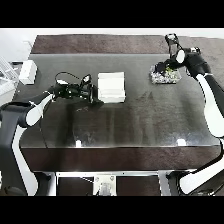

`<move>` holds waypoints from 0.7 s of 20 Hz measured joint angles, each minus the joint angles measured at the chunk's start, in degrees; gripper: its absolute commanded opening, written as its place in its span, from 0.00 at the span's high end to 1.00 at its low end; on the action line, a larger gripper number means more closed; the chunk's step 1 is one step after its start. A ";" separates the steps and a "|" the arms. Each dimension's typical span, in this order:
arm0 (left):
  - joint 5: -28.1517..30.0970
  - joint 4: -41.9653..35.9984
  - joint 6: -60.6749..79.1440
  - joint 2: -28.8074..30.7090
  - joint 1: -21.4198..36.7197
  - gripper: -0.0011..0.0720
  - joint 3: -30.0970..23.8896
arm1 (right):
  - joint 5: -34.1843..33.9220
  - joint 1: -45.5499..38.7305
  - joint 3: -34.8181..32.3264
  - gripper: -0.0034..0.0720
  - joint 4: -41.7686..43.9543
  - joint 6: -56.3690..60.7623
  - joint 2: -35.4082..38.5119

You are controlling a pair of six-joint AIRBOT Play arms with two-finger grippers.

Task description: Fold the box and place the chain.

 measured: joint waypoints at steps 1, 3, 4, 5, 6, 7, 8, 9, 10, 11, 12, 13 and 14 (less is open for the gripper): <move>0.00 0.02 0.00 0.00 0.00 0.27 0.00 | -0.55 -1.36 0.04 0.33 1.62 -1.42 -0.92; 0.00 0.02 0.00 0.00 0.00 0.27 0.00 | -1.09 -3.61 0.22 0.33 5.29 -4.11 -2.62; 0.00 0.02 0.00 0.00 0.00 0.27 0.00 | -1.40 -4.24 0.28 0.33 7.06 -5.27 -3.37; 0.00 0.00 0.00 0.00 0.00 0.27 0.00 | -1.55 -4.68 0.37 0.33 8.90 -6.32 -4.13; 0.00 0.02 0.00 0.00 0.00 0.27 0.00 | -1.70 -4.98 0.39 0.33 10.25 -7.26 -4.83; 0.00 0.02 0.00 0.00 0.00 0.27 0.00 | -1.73 -5.29 0.44 0.33 11.41 -7.98 -5.64; 0.00 0.02 0.00 0.00 0.00 0.27 0.00 | -1.84 -5.51 0.44 0.33 12.37 -8.63 -6.38; 0.02 0.02 0.00 0.00 0.00 0.27 0.00 | -1.95 -5.75 0.48 0.33 13.57 -9.11 -7.02; 0.02 0.02 0.00 0.00 0.00 0.27 0.00 | -2.38 -5.79 0.52 0.33 14.69 -9.68 -7.61; 0.02 0.02 0.00 0.00 0.00 0.27 0.00 | -2.58 -5.79 0.61 0.38 15.47 -10.19 -8.13; 0.02 0.02 0.00 0.00 0.00 0.27 0.00 | -2.71 -5.86 0.68 0.48 16.22 -10.58 -8.66; 0.02 0.02 0.00 0.00 0.00 0.27 0.00 | -2.56 -5.90 0.74 0.63 17.00 -10.93 -9.09; 0.02 0.02 0.00 0.00 0.00 0.27 0.00 | -2.51 -5.90 0.83 0.75 17.38 -11.17 -9.38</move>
